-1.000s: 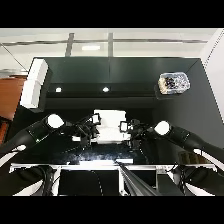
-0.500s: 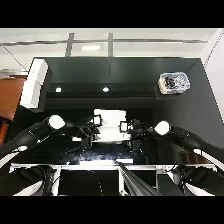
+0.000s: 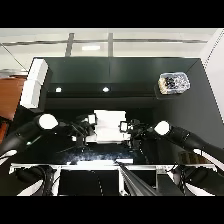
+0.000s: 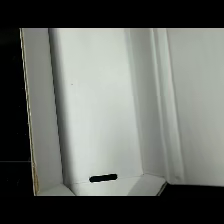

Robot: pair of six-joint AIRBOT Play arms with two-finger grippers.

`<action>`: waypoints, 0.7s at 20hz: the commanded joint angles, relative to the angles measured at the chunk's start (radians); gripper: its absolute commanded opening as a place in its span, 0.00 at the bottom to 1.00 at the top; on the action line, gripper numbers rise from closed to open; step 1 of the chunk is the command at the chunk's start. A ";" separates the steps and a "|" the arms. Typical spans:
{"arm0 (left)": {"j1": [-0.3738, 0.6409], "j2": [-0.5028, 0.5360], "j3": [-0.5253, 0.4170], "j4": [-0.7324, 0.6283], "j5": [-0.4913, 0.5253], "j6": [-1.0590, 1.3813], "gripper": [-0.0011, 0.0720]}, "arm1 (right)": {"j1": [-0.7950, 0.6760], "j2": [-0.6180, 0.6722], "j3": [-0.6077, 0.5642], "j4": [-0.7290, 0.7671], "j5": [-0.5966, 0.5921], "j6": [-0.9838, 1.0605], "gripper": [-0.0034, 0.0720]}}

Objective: Fold the box and place the chain.

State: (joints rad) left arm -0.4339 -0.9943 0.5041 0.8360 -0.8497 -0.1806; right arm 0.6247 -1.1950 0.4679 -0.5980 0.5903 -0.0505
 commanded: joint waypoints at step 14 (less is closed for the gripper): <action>0.687 0.021 -0.137 0.049 -0.219 -1.031 0.05 | 0.001 0.001 0.001 0.000 0.000 0.000 0.58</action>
State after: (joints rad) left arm 0.2195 -0.9199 0.4118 0.9131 -1.0367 -1.1423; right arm 0.6247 -1.1950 0.4679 -0.5980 0.5903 -0.0513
